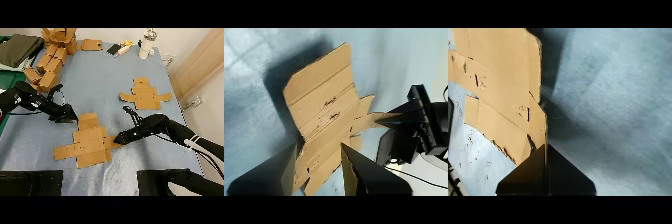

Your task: Fold the box.

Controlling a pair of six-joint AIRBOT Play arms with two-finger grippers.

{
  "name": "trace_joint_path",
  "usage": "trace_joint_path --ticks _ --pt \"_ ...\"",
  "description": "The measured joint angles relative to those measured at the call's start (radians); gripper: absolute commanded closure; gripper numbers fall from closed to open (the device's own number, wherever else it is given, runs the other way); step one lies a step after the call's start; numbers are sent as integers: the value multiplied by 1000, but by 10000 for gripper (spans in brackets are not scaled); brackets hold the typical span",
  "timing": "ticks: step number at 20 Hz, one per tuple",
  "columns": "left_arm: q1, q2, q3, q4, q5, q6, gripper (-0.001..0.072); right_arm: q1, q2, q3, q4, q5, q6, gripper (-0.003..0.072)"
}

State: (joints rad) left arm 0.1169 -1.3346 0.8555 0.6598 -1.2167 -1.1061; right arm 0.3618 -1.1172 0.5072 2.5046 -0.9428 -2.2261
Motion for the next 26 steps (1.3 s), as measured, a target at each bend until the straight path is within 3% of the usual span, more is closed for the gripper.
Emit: trace_joint_path --ticks 6,12,14,17,18,26 --pt "18 -80 -44 -21 24 51 298 38 45 -11 0 45 -16 685" --pt "5 -195 -50 -248 -36 254 301 43 52 -14 -11 42 -18 685" --pt "3 -230 -51 -290 -74 307 438 43 53 -14 -15 40 -18 685" --pt "2 -262 -51 -322 -131 367 462 43 53 -14 -19 37 -18 685" --pt "2 -267 -51 -325 -142 382 540 43 53 -14 -21 37 -18 685" --pt "24 -280 -51 -317 -206 452 546 43 53 -14 -22 37 -18 685"
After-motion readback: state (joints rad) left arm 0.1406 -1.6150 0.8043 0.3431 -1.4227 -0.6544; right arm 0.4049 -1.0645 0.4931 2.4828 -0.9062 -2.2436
